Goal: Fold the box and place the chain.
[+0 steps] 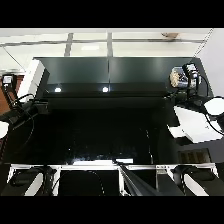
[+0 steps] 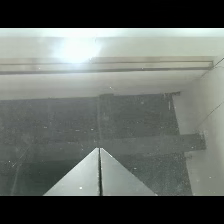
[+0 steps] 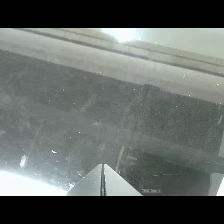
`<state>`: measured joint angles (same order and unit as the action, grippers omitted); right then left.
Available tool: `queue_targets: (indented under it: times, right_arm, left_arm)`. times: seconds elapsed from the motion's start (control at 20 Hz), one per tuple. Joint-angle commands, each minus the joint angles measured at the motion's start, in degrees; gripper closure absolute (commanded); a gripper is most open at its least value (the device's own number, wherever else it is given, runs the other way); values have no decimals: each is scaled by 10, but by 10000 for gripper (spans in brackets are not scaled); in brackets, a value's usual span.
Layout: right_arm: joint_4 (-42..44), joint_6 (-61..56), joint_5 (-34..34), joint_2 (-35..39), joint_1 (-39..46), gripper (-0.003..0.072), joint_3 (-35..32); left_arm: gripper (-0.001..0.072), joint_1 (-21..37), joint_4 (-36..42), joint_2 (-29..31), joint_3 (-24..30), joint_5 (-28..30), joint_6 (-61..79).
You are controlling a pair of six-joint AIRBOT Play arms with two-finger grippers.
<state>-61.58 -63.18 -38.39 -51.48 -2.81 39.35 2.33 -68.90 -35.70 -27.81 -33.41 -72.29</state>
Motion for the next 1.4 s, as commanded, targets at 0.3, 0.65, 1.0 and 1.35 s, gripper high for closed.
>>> queue_targets:
  times: [0.3,0.65,1.0,1.35]
  right_arm:
    - [36,0,40,0,-1,669,0]
    - [66,0,73,0,-1,670,0]
    - [108,-2,70,0,-1,668,0]
    - [106,-56,17,-29,-1,-34,-7]
  left_arm:
    - [680,0,0,0,0,0,0]
    - [679,0,8,-6,0,27,-1]
    - [1,-2,50,-68,0,118,-3]
    - [-2,-95,12,-152,-60,29,44]
